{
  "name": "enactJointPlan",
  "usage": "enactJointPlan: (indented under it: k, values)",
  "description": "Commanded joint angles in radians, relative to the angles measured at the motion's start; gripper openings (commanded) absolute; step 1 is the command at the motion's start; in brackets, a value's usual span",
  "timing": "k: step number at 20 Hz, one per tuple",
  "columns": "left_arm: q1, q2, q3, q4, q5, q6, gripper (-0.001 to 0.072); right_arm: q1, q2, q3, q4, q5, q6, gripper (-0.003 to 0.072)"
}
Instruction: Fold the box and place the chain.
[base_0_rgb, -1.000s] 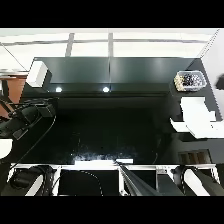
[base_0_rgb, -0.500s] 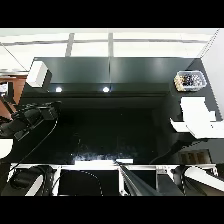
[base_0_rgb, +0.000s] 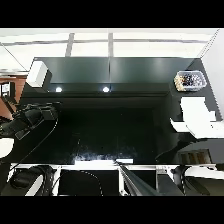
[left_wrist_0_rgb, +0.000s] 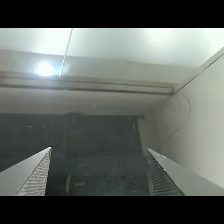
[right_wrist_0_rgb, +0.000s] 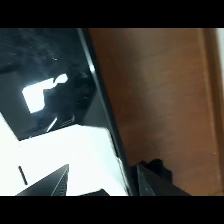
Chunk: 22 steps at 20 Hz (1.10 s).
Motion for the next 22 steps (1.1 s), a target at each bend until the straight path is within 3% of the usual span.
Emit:
enactJointPlan:
  k: [1, 7, 9, 10, 12, 13, 18, 22]
  values:
    - [0.000, -0.016, 0.000, 0.005, 0.000, 0.000, 0.0715, 0.001, -0.074, 0.073, 0.076, 0.098, -0.052, 0.0485]
    - [0.000, -0.029, 0.000, 0.002, 0.001, 0.000, 0.0715, 0.006, -0.093, 0.074, 0.074, 0.151, -0.039, 0.0482]
    - [0.000, -0.029, 0.000, 0.002, 0.001, 0.000, 0.0715, 0.006, -0.090, 0.073, 0.064, 0.165, -0.025, 0.0166]
    - [0.000, -0.029, 0.000, 0.002, 0.002, 0.000, 0.0715, 0.006, -0.086, 0.073, 0.066, 0.167, -0.013, 0.0119]
    - [0.000, -0.029, 0.000, 0.003, 0.003, 0.000, 0.0715, 0.013, -0.071, 0.073, 0.100, 0.167, 0.000, 0.0112]
    - [0.000, -0.029, 0.000, 0.003, 0.009, 0.000, 0.0715, 0.022, -0.059, 0.073, 0.100, 0.166, 0.000, 0.0006]
    - [0.000, -0.029, 0.000, 0.002, 0.009, 0.000, 0.0715, 0.074, 0.011, 0.056, 0.119, 0.169, 0.018, 0.0007]
    - [0.000, -0.029, 0.000, 0.002, 0.009, 0.000, 0.0715, 0.136, 0.100, -0.049, 0.319, 0.168, -0.051, 0.0006]
